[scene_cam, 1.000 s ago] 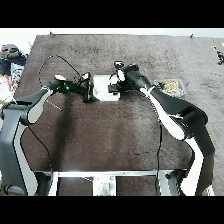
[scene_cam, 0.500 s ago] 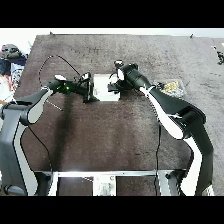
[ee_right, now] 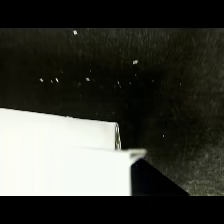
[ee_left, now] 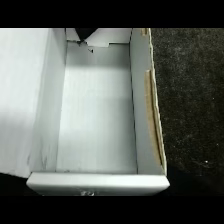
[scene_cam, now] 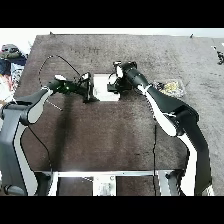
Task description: Fold the box and place the chain.
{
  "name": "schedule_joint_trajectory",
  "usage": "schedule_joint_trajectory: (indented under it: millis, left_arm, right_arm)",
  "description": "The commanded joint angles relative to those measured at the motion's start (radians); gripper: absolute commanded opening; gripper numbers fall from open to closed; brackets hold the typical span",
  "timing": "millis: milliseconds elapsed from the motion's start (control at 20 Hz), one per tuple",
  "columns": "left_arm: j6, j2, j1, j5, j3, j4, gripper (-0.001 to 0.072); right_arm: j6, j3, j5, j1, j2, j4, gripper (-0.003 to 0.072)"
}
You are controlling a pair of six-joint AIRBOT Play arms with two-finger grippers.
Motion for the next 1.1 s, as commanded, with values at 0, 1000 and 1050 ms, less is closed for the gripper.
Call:
schedule_joint_trajectory:
  millis: [0, 1000, 1050]
  left_arm:
    - [0.000, -0.001, 0.000, 0.000, 0.000, 0.000, 0.0206]
    - [0.000, -0.001, 0.000, 0.001, 0.000, 0.000, 0.0206]
    - [0.000, -0.001, 0.000, 0.000, 0.000, 0.000, 0.0205]
  right_arm:
    - [-0.007, 0.018, 0.058, -0.015, -0.011, 0.003, 0.0147]
    - [0.007, 0.018, 0.070, -0.015, 0.004, 0.003, 0.0297]
    - [0.006, 0.018, 0.071, -0.015, 0.007, 0.003, 0.0298]
